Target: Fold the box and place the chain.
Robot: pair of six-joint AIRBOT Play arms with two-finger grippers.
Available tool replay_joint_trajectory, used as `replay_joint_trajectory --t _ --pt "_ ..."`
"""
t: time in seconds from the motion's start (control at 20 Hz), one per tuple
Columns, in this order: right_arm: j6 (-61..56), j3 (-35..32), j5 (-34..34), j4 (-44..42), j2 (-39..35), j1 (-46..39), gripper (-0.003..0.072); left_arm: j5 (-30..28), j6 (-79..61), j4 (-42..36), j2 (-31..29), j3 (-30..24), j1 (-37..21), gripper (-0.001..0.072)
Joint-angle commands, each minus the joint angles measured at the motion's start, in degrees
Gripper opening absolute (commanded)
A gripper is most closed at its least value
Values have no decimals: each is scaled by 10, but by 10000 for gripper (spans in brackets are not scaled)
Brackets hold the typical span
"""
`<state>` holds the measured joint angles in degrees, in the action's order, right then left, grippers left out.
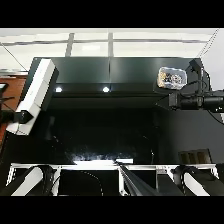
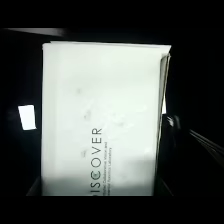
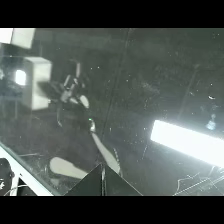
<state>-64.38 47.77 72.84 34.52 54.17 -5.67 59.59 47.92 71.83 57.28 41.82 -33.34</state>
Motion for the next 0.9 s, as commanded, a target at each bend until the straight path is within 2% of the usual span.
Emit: replay_joint_trajectory --t 0.0,0.1,0.25,0.4,0.85 --pt "-13 0 5 -2 0 0 18 -109 0 16 19 23 -34 288" --pt "-19 0 4 -2 0 0 18 -111 -4 15 58 36 -31 289" --pt "-35 0 5 -2 0 0 18 -108 -69 -50 103 44 -29 289" --pt "-40 0 4 -1 0 0 18 -112 -81 -52 129 44 -20 291" --pt "-40 0 -9 0 0 0 18 -115 -88 -70 148 44 5 290"
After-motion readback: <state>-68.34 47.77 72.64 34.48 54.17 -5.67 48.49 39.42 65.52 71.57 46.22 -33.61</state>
